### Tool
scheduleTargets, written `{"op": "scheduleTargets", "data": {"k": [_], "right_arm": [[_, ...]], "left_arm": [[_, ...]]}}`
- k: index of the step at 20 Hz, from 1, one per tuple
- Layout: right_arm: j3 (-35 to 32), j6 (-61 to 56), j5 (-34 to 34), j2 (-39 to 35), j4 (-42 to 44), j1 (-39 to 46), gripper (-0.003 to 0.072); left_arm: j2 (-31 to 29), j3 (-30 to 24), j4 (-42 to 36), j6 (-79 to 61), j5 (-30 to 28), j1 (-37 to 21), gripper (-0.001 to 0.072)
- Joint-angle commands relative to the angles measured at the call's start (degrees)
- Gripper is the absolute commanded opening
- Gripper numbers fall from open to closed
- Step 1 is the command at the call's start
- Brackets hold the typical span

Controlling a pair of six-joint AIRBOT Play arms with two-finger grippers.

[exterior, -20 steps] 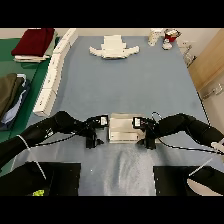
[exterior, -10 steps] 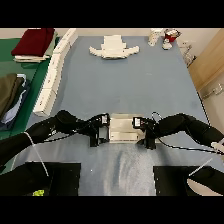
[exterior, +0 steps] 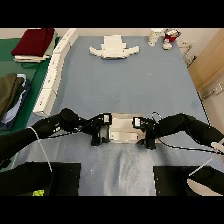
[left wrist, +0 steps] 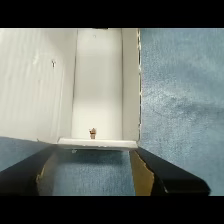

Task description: Fold the box.

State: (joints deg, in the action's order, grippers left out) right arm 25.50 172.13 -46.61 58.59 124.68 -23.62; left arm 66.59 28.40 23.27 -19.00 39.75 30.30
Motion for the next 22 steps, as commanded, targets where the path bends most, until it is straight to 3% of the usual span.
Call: {"op": "scheduleTargets", "data": {"k": [1,16,22], "right_arm": [[0.02,0.02,0.02,0.02,0.0,-0.04,0.0509],[0.02,0.02,0.02,0.02,0.0,-0.04,0.0509],[0.02,0.02,0.02,0.02,0.0,-0.04,0.0509]], "left_arm": [[1.33,0.52,-0.22,-1.62,0.55,0.09,0.0656],[2.51,0.52,-1.18,-2.34,1.07,2.25,0.0655],[2.56,0.59,1.16,1.05,-2.19,4.63,0.0655]]}}
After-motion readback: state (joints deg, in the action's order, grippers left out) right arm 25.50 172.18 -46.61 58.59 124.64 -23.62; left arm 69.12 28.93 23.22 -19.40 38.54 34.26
